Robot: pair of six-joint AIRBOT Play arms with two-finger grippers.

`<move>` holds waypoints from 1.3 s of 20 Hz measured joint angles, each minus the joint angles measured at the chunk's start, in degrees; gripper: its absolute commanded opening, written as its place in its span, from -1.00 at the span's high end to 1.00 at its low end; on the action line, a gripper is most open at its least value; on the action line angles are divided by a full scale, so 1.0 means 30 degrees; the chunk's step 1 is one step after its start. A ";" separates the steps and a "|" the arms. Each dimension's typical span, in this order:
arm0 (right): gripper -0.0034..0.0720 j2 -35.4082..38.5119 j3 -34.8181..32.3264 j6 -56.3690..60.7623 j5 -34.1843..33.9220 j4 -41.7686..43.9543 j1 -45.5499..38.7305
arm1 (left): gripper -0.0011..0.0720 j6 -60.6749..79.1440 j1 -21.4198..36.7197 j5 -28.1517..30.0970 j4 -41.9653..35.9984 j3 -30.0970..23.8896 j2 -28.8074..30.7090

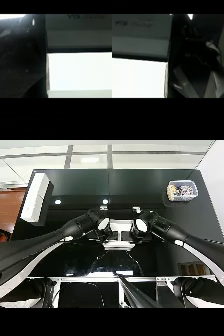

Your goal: Fold the box and place the chain.

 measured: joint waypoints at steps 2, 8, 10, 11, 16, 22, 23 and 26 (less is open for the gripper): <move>0.88 -0.0007 0.0000 -0.0036 -0.0051 0.0051 0.0000 | 0.89 0.0051 0.0000 -0.0015 0.0007 0.0000 0.0000; 0.36 0.0000 0.0102 -0.0131 -0.0080 0.0146 0.0000 | 0.89 0.0146 0.0000 -0.0022 0.0102 0.0000 -0.0007; 0.42 0.0000 0.0211 -0.0124 -0.0044 0.0168 0.0000 | 0.89 0.0138 0.0000 -0.0015 0.0095 0.0000 -0.0007; 0.42 0.0000 0.0255 -0.0117 0.0044 0.0153 0.0000 | 0.89 0.0131 0.0000 -0.0015 0.0087 0.0000 -0.0007; 0.65 -0.0240 0.0350 -0.0066 0.0291 0.0095 0.0000 | 0.89 0.0124 0.0000 0.0007 0.0029 0.0000 -0.0007; 0.87 -0.0415 0.0379 0.0182 0.0321 0.0080 0.0000 | 0.89 0.0058 0.0000 0.0007 0.0029 0.0000 -0.0007; 0.79 -0.0423 0.0379 0.0226 0.0335 0.0095 0.0000 | 0.89 0.0073 0.0000 0.0000 0.0029 0.0000 -0.0007; 0.16 -0.0430 0.0466 0.0204 0.0357 0.0270 -0.0044 | 0.89 0.0138 0.0000 0.0044 0.0029 0.0000 -0.0007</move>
